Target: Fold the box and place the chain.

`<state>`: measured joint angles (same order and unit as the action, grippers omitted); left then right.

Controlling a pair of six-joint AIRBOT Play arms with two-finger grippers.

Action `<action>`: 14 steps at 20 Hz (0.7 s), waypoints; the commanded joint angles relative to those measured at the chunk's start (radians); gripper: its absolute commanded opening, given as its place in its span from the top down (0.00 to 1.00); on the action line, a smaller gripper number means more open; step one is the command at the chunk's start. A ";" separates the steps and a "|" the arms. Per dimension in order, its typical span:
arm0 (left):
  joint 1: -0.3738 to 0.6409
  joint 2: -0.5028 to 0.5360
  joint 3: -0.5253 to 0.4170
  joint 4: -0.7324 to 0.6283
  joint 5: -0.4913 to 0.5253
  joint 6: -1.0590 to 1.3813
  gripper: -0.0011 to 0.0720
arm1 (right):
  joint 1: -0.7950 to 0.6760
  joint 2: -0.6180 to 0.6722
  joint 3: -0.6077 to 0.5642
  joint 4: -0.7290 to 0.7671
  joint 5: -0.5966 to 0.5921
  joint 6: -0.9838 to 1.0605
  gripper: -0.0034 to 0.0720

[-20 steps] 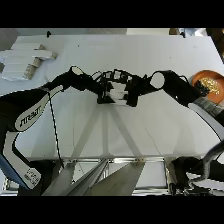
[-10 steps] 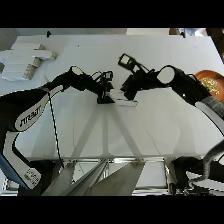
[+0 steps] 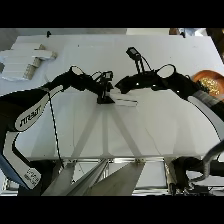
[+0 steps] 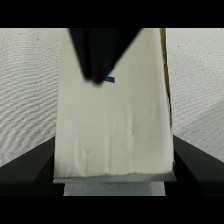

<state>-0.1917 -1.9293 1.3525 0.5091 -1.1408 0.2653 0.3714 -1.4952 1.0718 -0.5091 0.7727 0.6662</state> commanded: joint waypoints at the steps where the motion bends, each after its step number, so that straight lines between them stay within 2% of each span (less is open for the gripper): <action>1: 0.000 0.000 0.000 0.000 0.000 0.000 0.50 | 0.000 -0.070 -0.003 0.052 0.043 0.095 0.94; 8: 0.000 0.000 0.000 0.000 0.000 0.000 0.50 | 0.002 -0.077 -0.127 0.074 0.018 0.093 0.94; 14: 0.000 0.000 0.000 0.000 0.000 0.000 0.50 | 0.002 -0.076 -0.139 0.074 -0.002 0.093 0.94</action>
<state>-0.1928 -1.9293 1.3521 0.5110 -1.1423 0.2672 0.3721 -1.5696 0.9421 -0.4263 0.7769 0.7547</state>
